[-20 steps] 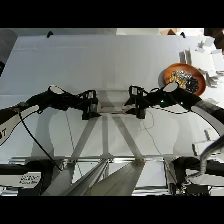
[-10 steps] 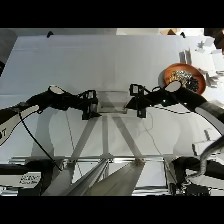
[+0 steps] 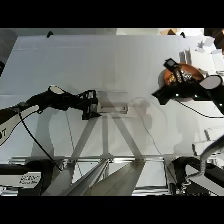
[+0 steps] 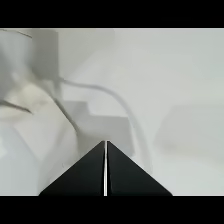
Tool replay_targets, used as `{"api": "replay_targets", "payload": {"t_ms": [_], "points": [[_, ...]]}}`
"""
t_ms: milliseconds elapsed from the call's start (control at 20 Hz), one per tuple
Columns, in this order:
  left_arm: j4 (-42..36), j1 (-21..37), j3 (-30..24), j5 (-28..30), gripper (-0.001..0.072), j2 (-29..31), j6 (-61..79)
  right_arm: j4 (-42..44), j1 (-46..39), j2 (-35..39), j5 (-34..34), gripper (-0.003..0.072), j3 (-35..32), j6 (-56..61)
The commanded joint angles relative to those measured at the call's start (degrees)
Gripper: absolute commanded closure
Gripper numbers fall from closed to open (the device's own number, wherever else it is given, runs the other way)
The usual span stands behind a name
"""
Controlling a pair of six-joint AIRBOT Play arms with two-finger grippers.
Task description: Fold the box and place the chain.
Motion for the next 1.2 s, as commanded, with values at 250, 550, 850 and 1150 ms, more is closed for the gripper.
{"api": "replay_targets", "payload": {"t_ms": [250, 550, 850, 1150], "points": [[0.0, 0.0, 0.0, 0.0, 0.0433, 0.0, 0.0, 1.4, -0.7, 0.5, -3.0, 0.0685, -14.8, 22.5], [0.0, 0.0, 0.0, 0.0, 0.0433, 0.0, 0.0, 23.8, 6.7, -6.9, -13.2, 0.0685, -17.0, 14.5], [0.0, 0.0, 0.0, 0.0, 0.0433, 0.0, 0.0, 42.3, 13.7, -11.3, -9.2, 0.0681, -17.0, 5.9], [0.0, 0.0, 0.0, 0.0, 0.0433, 0.0, 0.0, 51.7, 14.5, -11.0, -7.9, 0.0516, -17.0, -1.8]]}}
